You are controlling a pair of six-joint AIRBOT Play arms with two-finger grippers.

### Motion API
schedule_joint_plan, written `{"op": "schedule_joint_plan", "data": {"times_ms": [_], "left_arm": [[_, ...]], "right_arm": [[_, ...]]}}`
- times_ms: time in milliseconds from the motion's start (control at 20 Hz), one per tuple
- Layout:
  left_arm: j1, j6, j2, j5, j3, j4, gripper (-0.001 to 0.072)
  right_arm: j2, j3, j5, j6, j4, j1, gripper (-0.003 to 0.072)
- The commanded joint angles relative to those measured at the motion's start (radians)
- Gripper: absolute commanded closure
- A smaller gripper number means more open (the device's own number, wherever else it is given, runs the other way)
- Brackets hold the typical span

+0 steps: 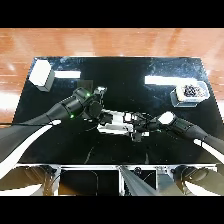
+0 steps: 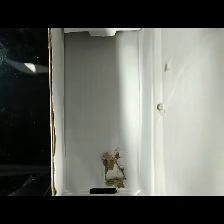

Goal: Fold the box and place the chain.

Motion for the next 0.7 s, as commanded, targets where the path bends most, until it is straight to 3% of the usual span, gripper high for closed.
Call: {"op": "schedule_joint_plan", "data": {"times_ms": [0,450,550,650], "left_arm": [[0.001,-0.018,-0.001,0.007,0.005,0.038,0.0324],[-0.037,-0.09,-0.055,0.013,0.004,0.05,0.033],[-0.034,-0.09,-0.074,0.014,0.005,0.041,0.0411],[-0.034,-0.089,-0.085,0.013,0.004,0.016,0.0411]], "right_arm": [[0.0,0.0,0.001,0.0,-0.001,0.0,0.0252],[0.0,0.0,0.001,0.0,-0.001,0.0,0.0252],[0.0,0.0,0.001,0.0,-0.001,0.001,0.0252],[0.0,0.0,0.001,0.0,-0.001,0.0,0.0252]]}}
